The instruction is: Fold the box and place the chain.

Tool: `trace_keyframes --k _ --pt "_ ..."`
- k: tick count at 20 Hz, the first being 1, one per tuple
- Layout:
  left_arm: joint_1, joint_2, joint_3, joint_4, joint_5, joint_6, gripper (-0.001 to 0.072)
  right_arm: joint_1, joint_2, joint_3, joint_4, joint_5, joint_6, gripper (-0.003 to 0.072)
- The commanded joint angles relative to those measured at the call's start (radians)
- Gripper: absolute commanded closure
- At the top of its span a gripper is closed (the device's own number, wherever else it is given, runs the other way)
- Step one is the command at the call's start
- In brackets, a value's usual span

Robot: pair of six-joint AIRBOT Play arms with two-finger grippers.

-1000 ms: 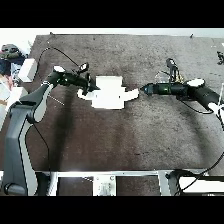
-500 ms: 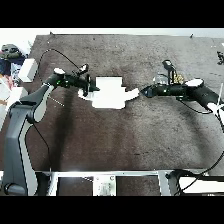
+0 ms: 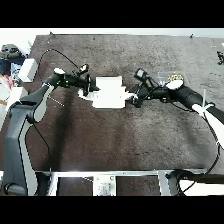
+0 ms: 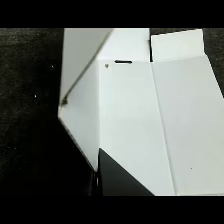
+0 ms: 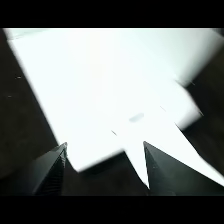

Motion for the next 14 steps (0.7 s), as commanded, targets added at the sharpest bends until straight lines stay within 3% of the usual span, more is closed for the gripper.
trace_keyframes --k 1,4,7,8,14 --pt "0.0 -0.001 0.0 -0.002 0.001 0.0 0.0697 0.084 -0.042 0.0 -0.018 -0.028 -0.166 0.0051" --pt "0.0 -0.001 0.0 -0.002 0.001 0.0 0.0696 0.118 -0.106 0.0 -0.111 -0.046 -0.166 0.0051" --pt "0.0 -0.001 0.0 -0.002 0.001 0.0 0.0696 0.133 -0.14 0.0 -0.109 -0.109 -0.166 0.0042" --pt "0.0 -0.001 0.0 -0.002 0.001 0.0 0.0696 0.141 -0.147 0.0 -0.112 -0.129 -0.166 0.0001" --pt "0.0 -0.001 0.0 -0.002 0.001 0.001 0.0696 0.164 -0.151 0.0 -0.112 -0.291 -0.126 0.0003"
